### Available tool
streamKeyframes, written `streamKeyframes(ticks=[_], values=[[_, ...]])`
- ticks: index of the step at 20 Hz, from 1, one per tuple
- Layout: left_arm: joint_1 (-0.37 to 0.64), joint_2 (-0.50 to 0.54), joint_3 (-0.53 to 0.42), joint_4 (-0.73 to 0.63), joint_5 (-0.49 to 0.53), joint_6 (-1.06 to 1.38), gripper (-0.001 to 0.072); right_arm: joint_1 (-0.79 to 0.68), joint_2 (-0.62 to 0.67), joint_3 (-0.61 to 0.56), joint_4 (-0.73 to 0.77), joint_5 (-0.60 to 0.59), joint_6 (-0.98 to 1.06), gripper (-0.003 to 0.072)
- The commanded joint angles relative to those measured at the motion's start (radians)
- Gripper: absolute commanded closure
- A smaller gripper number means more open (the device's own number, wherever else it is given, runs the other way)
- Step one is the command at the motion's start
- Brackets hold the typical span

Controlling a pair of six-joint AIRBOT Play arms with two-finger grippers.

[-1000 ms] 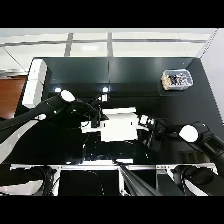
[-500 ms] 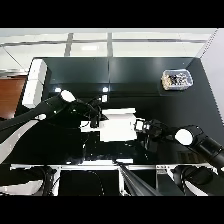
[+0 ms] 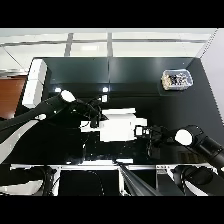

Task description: Fold the box and place the chain.

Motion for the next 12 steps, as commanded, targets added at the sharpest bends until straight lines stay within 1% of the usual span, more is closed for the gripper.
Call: streamKeyframes(ticks=[1,8,12], values=[[0.001,-0.007,0.001,0.000,0.005,0.000,0.0687,0.001,-0.001,0.000,0.082,0.002,-0.037,0.0018],[0.001,-0.011,0.001,0.000,0.004,0.000,0.0687,0.000,-0.001,0.001,0.147,-0.088,-0.052,0.0018],[0.000,-0.011,0.001,0.000,0.004,0.000,0.0687,0.000,-0.001,0.001,0.148,-0.120,-0.127,0.0018]])
